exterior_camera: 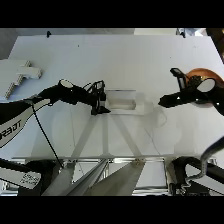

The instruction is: Fold the box and place the chain.

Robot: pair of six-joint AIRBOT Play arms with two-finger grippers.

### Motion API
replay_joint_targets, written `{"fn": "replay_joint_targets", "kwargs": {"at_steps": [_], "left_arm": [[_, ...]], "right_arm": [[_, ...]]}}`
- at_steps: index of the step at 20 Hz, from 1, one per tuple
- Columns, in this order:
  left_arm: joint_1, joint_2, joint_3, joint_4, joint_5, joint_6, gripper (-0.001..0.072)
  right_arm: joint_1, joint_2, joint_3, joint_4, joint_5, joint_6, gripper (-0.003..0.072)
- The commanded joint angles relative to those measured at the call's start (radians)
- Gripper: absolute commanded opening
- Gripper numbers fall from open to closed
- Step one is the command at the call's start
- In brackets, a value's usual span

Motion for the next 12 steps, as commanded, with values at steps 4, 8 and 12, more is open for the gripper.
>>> {"fn": "replay_joint_targets", "kwargs": {"at_steps": [4, 8, 12], "left_arm": [[0.001, 0.000, 0.000, 0.000, 0.000, 0.000, 0.0456], [0.001, 0.000, 0.000, 0.000, 0.000, 0.000, 0.0456], [0.001, 0.000, 0.000, 0.000, 0.000, 0.000, 0.0456]], "right_arm": [[0.092, -0.172, -0.010, 0.208, 0.030, -0.066, 0.0008], [0.098, -0.175, -0.010, 0.335, 0.062, -0.135, 0.0099], [0.098, -0.175, -0.010, 0.496, 0.100, -0.201, 0.0241]]}}
